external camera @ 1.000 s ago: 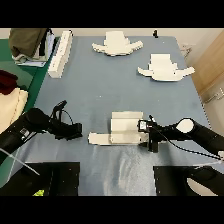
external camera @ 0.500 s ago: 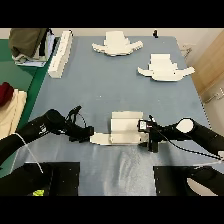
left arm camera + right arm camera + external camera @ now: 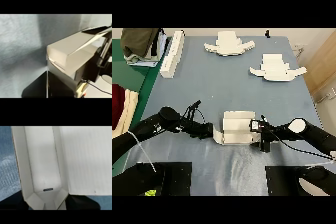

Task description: Fold the box.

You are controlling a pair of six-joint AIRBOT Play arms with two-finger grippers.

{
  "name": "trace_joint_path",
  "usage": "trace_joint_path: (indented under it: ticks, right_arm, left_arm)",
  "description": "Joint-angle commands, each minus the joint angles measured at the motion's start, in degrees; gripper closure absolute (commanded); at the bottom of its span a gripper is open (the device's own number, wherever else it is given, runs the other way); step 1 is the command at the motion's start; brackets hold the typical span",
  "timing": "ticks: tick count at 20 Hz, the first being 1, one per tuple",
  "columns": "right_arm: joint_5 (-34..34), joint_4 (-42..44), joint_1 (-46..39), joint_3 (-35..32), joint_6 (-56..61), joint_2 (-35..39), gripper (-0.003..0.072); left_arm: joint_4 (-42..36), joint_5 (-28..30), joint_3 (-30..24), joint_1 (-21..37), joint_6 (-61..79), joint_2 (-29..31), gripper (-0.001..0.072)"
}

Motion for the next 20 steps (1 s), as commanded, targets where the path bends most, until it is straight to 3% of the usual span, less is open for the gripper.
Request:
trace_joint_path:
  ticks: [1,8,13,16,18,20]
  right_arm:
    - [0.02,0.02,-0.02,0.04,0.02,0.02,0.0141]
    - [0.02,0.02,-0.02,0.04,0.02,0.00,0.0141]
    - [0.04,0.02,-0.02,0.04,0.02,0.00,0.0140]
    - [0.02,0.04,-0.02,0.04,0.02,0.02,0.0140]
    - [0.02,0.04,-0.02,0.04,0.02,0.02,0.0140]
    - [0.02,0.02,-0.02,0.04,0.02,0.00,0.0140]
  left_arm:
    - [-1.03,-0.74,1.92,-0.17,0.72,0.61,0.0203]
    - [-3.50,-1.42,1.99,-0.66,0.31,0.59,0.0175]
    - [-4.81,6.49,1.99,-6.43,2.49,0.37,0.0162]
    - [-3.80,6.95,2.14,-8.39,-0.04,0.37,0.0167]
    - [3.10,7.10,3.30,-9.86,-7.28,0.37,0.0172]
    - [14.95,6.99,5.73,-12.20,-18.82,0.37,0.0173]
